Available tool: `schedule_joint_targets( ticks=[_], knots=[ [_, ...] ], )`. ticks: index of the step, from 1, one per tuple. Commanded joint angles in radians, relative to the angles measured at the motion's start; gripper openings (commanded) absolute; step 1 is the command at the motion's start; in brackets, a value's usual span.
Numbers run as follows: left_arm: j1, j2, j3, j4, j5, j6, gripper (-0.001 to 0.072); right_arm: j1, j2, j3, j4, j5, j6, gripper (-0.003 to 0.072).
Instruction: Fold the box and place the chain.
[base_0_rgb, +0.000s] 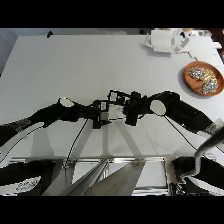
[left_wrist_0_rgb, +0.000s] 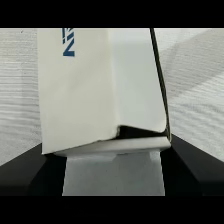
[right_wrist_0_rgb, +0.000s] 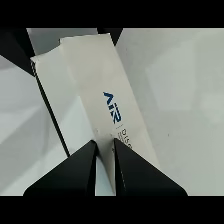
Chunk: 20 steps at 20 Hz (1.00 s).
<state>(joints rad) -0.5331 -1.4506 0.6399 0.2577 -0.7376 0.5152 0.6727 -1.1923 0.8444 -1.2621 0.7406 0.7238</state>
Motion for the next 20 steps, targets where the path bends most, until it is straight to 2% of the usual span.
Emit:
schedule_joint_targets(
  ticks=[1, 20],
  knots=[
    [0.0, 0.001, 0.0, 0.001, 0.0, 0.001, 0.0113, 0.0, -0.001, -0.009, 0.019, -0.084, 0.013, 0.011],
    [0.0, 0.001, 0.0, 0.001, 0.001, 0.001, 0.0113, 0.0, 0.002, -0.04, 0.006, -0.093, -0.018, 0.0101]
  ],
)
